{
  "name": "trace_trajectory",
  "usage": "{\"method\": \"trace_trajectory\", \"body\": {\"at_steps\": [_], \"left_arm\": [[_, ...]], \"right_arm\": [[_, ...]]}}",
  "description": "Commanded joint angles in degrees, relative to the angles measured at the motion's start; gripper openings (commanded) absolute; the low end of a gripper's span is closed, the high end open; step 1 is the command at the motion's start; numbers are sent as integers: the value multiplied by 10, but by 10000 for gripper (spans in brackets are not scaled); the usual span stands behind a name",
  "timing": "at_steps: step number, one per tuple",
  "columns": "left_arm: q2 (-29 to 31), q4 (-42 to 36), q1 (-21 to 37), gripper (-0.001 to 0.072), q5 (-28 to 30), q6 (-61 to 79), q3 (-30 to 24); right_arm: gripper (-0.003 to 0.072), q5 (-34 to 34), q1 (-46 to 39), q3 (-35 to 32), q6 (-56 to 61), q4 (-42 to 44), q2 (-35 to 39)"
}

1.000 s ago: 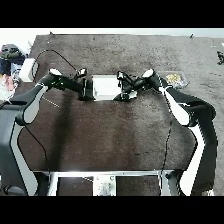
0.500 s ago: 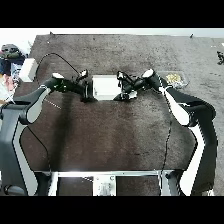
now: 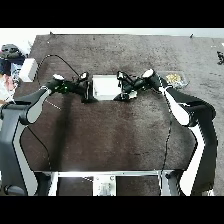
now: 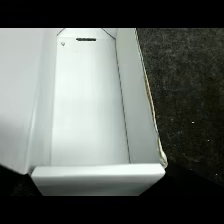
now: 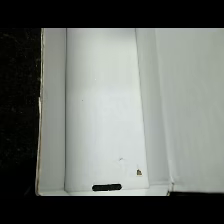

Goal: Fold the box and place the chain.

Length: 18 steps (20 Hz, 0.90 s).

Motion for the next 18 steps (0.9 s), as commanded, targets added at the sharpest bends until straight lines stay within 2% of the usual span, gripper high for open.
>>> {"method": "trace_trajectory", "body": {"at_steps": [1, 18], "left_arm": [[1, -5, 0, 717, -16, 0, 0], [1, -7, -2, 715, 38, -12, -2]], "right_arm": [[507, 0, 0, 0, 0, 0, 0], [507, 0, 0, 0, 0, 0, 0]]}}
